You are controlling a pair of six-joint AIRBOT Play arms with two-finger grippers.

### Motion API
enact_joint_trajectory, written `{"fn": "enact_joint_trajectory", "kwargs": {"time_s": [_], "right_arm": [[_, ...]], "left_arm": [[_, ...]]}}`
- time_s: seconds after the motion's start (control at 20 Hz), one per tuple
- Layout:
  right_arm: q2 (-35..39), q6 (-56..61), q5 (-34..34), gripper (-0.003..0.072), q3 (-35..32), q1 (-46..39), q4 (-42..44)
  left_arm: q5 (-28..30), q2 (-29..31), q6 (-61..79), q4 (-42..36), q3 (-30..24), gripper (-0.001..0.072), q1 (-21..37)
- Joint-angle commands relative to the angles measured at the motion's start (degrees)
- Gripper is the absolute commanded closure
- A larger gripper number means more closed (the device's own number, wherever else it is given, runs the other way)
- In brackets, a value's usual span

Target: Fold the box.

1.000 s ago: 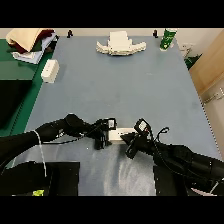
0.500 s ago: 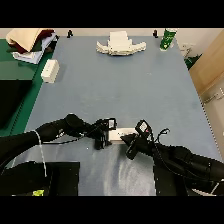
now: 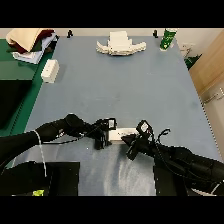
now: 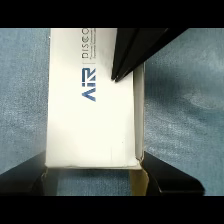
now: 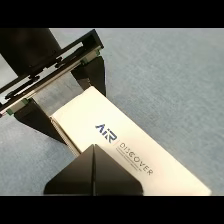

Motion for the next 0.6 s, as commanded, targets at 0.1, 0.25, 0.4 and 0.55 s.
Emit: {"fn": "enact_joint_trajectory", "kwargs": {"time_s": [0.1,0.25,0.4,0.55], "right_arm": [[3.26,-0.22,3.52,0.0674,0.31,-0.85,-2.36],[3.82,-2.51,4.31,0.0671,0.55,-1.46,-2.56],[4.15,-4.63,4.37,0.0668,0.55,-2.03,-2.54],[4.5,-4.66,3.67,0.0668,1.31,-3.98,-2.54]], "left_arm": [[0.02,0.04,0.04,0.04,0.04,0.0201,0.02],[0.04,0.04,0.04,0.04,0.04,0.0202,0.02],[0.04,0.04,0.04,0.04,0.04,0.0202,0.02],[0.04,0.04,0.04,0.04,0.04,0.0201,0.02]]}}
